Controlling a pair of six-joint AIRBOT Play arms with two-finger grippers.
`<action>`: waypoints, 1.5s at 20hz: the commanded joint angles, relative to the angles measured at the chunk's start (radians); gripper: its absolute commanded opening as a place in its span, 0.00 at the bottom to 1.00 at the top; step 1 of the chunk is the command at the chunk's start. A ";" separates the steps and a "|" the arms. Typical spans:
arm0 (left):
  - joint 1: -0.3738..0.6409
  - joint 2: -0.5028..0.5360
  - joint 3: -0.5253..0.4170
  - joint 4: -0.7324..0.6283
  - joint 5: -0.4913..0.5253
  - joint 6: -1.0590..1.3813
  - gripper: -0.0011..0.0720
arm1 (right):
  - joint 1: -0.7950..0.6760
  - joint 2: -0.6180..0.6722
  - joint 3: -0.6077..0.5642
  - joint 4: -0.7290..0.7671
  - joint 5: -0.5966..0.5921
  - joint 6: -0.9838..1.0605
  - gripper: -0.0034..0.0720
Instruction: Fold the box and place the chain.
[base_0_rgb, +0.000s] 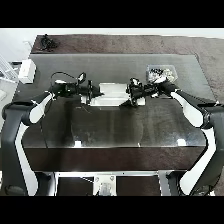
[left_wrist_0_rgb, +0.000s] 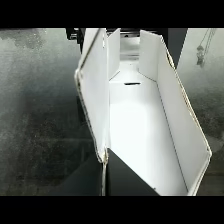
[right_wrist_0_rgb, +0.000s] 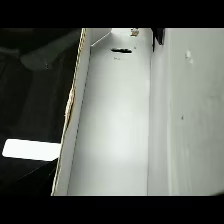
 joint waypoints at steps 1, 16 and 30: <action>0.000 0.000 0.000 0.000 -0.001 0.000 0.04 | -0.002 -0.004 0.024 0.003 -0.005 0.000 0.85; 0.000 0.000 0.000 0.000 -0.001 0.000 0.05 | 0.009 -0.013 0.024 -0.046 0.013 0.009 0.82; 0.000 0.000 0.000 0.000 -0.001 0.000 0.05 | 0.013 -0.014 0.039 -0.100 0.013 0.008 0.79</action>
